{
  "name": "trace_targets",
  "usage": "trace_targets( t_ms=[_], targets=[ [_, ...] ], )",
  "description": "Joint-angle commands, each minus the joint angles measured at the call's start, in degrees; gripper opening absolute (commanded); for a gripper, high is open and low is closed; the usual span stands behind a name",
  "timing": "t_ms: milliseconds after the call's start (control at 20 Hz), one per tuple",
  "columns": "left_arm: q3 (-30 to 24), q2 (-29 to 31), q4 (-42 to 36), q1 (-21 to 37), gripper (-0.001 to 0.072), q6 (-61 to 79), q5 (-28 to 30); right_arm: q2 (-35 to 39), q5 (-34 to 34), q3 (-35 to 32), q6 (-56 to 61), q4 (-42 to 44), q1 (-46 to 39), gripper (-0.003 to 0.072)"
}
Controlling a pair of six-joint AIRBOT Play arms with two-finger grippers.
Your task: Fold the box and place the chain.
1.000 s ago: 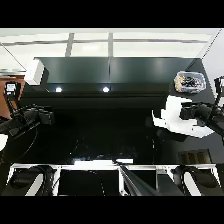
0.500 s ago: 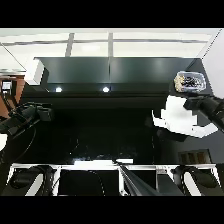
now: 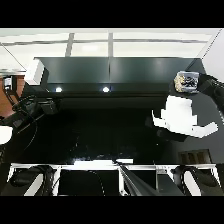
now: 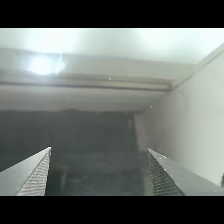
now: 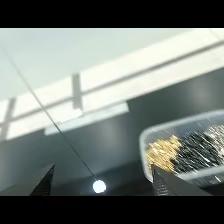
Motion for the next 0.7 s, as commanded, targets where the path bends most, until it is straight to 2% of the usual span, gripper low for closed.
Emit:
trace_targets(
  t_ms=[0, 150, 200, 300, 400, 550, 600, 650],
  targets=[
    [0.07, -1.81, -2.62, 0.00, 0.0718, 0.33, -2.21, -12.07, 15.08, 7.48, 9.68, -13.14, -14.01, 0.0719],
    [0.07, -1.95, -2.29, 0.00, 0.0717, 0.87, -3.93, -25.44, 30.23, 19.26, 12.52, -27.76, -28.22, 0.0719],
    [0.07, -1.95, -2.25, 0.00, 0.0717, 0.92, -4.57, -28.63, 33.57, 21.86, 13.35, -28.44, -31.74, 0.0718],
    [0.07, -1.95, -2.29, 0.00, 0.0717, 0.90, -5.90, -32.35, 36.87, 22.82, 15.52, -26.08, -36.54, 0.0718],
    [0.04, -1.95, -2.27, 0.00, 0.0717, 0.90, -6.27, -35.58, 42.64, 22.84, 13.31, -25.97, -37.97, 0.0718],
    [0.04, -1.95, -2.29, 0.00, 0.0716, 0.90, -6.38, -40.98, 56.04, 22.82, -3.74, -26.14, -36.24, 0.0718],
    [0.04, -1.95, -2.29, 0.00, 0.0716, 0.90, -6.73, -42.32, 59.17, 22.80, -6.40, -26.93, -35.17, 0.0718],
    [0.04, -1.95, -2.29, 0.00, 0.0716, 0.90, -7.17, -42.95, 59.41, 22.82, -6.49, -27.26, -34.25, 0.0717]
  ],
)
